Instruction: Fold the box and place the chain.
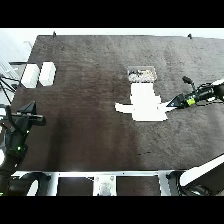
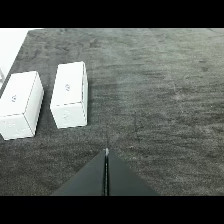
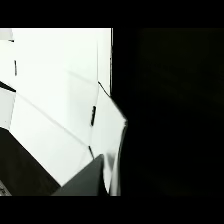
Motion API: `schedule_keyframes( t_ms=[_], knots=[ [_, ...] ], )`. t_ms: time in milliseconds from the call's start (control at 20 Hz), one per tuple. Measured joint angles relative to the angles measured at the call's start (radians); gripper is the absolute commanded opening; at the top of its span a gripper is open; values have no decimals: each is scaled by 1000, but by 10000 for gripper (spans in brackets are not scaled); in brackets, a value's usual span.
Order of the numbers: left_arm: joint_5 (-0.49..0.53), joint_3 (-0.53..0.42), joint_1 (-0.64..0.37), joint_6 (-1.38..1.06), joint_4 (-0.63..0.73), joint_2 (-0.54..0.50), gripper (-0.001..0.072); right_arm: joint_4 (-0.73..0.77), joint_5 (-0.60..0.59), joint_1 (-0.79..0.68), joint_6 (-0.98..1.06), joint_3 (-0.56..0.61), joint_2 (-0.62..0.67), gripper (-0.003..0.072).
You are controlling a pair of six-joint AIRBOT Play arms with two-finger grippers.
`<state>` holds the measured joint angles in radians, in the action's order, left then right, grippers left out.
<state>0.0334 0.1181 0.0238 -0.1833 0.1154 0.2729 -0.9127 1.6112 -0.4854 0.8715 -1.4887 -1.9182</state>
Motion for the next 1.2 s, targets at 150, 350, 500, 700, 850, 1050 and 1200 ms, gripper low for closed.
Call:
schedule_keyframes(
  t_ms=[150, 350, 500, 700, 850, 1050, 1200],
  knots=[
    [0, 0, 0, 0, 0, 0, 21, 48, 9, 13, -57, 48, 17, 14],
    [0, 0, 0, 0, 0, 0, 21, 162, -22, 42, -102, 193, 116, 12],
    [0, 0, 0, 0, 0, 0, 21, 251, -94, 111, -107, 295, 188, 12],
    [0, 0, 0, 0, 0, 0, 21, 359, -228, 278, -66, 353, 230, 12],
    [0, 0, 0, 0, 0, 0, 21, 396, -365, 401, -21, 365, 239, 12],
    [0, 0, 0, 0, 0, 0, 21, 414, -498, 503, 21, 360, 243, 12],
    [0, 0, 0, 0, 0, 0, 21, 391, -544, 529, 56, 338, 243, 11]
  ],
)
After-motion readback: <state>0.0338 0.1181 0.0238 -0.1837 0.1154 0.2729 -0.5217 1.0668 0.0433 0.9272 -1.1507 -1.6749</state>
